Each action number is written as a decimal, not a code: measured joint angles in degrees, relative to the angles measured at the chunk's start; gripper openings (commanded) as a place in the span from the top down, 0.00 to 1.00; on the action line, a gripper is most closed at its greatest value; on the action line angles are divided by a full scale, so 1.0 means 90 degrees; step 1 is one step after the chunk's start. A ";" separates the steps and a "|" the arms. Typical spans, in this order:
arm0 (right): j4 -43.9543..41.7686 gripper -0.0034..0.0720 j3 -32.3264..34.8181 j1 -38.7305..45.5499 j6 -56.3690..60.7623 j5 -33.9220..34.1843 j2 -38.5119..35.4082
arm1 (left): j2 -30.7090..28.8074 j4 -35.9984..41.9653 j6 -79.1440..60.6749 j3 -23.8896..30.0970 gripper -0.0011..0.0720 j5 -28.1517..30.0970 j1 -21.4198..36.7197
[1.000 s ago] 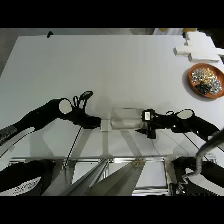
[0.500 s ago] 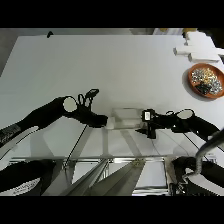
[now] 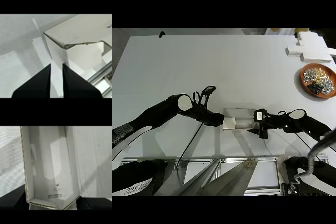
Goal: Fold the box and place the chain.
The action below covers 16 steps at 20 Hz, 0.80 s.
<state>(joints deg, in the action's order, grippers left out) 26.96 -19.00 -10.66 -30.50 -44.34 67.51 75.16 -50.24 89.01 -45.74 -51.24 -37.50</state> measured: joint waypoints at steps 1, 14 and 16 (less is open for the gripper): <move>0.0000 0.41 0.0000 0.0000 0.0000 0.0002 0.0000 | 0.0000 0.0002 0.0000 -0.0007 0.76 0.0002 -0.0002; 0.0002 0.41 0.0000 0.0000 -0.0002 0.0000 0.0000 | 0.0000 -0.0165 -0.0005 -0.0126 0.75 -0.0075 -0.0012; 0.0002 0.41 0.0000 0.0000 -0.0002 0.0000 0.0000 | 0.0000 -0.0204 -0.0005 -0.0182 0.75 -0.0087 -0.0012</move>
<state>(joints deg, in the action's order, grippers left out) 26.98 -19.00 -10.66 -30.52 -44.34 67.51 75.16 -52.07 88.97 -47.37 -52.03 -37.60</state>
